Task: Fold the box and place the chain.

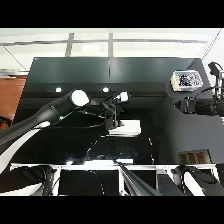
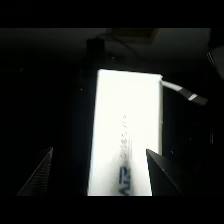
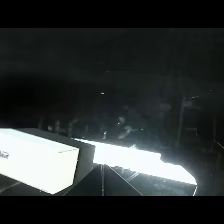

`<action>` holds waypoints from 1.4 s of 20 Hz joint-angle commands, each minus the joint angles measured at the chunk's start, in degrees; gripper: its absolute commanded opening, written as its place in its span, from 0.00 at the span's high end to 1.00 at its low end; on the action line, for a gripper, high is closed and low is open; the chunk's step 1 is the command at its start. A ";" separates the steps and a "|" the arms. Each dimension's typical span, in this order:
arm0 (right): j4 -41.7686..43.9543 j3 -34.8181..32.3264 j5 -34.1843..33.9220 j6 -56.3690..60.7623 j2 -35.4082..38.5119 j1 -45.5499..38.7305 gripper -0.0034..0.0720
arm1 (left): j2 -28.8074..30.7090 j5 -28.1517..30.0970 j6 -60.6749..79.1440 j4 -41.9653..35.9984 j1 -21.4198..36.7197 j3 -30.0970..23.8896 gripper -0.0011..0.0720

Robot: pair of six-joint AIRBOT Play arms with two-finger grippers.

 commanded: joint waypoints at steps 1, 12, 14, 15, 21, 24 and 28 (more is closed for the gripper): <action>0.35 -1.38 -1.79 -0.07 0.09 -0.15 0.93 | -6.08 -4.17 -7.15 0.79 -1.14 5.18 0.03; 0.15 -1.40 -2.67 -0.74 0.09 -0.15 0.93 | -8.33 -8.63 -6.25 6.01 -4.70 5.44 0.01; 0.13 -1.40 -2.69 -0.79 0.09 -0.15 0.93 | -8.33 -7.58 -5.92 9.22 -6.10 5.46 0.01; 0.13 -1.40 -2.69 -0.79 0.09 -0.15 0.93 | -8.33 -6.75 -5.95 10.12 -6.64 5.46 0.01; 0.13 -1.40 -2.71 -0.76 0.09 -0.15 0.93 | -10.19 -3.96 -5.97 14.08 -9.73 5.46 0.01; 0.13 -1.40 -2.71 -0.76 0.09 -0.17 0.93 | -10.27 -2.91 -7.56 21.73 -12.17 5.46 0.25; 0.13 -1.40 -3.19 -0.74 0.09 -0.15 0.93 | -6.91 -3.04 -21.38 29.40 -9.73 5.92 0.61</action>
